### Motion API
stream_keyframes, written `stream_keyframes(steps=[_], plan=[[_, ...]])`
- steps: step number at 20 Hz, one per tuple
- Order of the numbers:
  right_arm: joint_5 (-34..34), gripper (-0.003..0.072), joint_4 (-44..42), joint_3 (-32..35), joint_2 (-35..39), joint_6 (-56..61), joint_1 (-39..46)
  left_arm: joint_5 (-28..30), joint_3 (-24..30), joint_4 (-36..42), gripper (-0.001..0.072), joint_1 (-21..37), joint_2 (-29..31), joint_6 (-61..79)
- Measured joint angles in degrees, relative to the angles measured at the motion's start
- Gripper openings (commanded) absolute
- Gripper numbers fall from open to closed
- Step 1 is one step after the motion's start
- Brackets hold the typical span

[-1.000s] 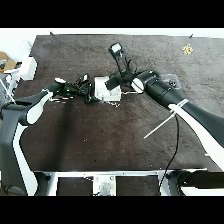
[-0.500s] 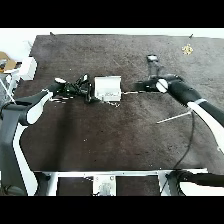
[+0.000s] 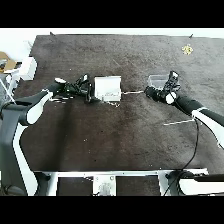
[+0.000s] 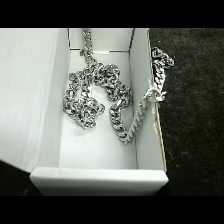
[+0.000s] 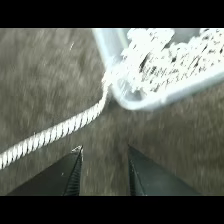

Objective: Fold the box and place the chain.

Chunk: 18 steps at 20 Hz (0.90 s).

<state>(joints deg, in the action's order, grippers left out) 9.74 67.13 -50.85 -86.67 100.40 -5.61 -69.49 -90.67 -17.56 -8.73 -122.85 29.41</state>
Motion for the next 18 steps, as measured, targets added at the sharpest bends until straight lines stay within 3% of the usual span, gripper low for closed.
stream_keyframes(steps=[4, 5, 6, 7, 11, 18], plan=[[-3.65, 0.0299, -3.63, -3.23, -4.61, 0.11, 0.11, 0.0, 0.0, 0.02, 0.0222, 0.0, 0.0, 0.0], [-4.02, 0.017, -4.26, -4.15, -5.68, 0.13, 0.09, 0.0, 0.0, 0.0, 0.0222, 0.0, 0.0, 0.0], [-4.37, 0.0133, -4.76, -5.05, -6.69, 0.13, -0.07, 0.02, 0.0, 0.02, 0.0222, 0.0, 0.0, 0.0], [-4.59, 0.0006, -5.05, -5.68, -7.39, 0.13, -0.24, 0.0, 0.0, 0.02, 0.0222, 0.0, 0.0, -0.02], [-4.22, 0.0003, -5.4, -6.97, -6.82, 0.57, -1.18, 0.0, 0.0, 0.0, 0.0222, 0.0, 0.0, 0.0], [-6.71, 0.0003, 0.46, -7.52, 10.14, 0.26, -12.33, 0.0, 0.0, 0.0, 0.0222, 0.0, 0.0, -0.02]])
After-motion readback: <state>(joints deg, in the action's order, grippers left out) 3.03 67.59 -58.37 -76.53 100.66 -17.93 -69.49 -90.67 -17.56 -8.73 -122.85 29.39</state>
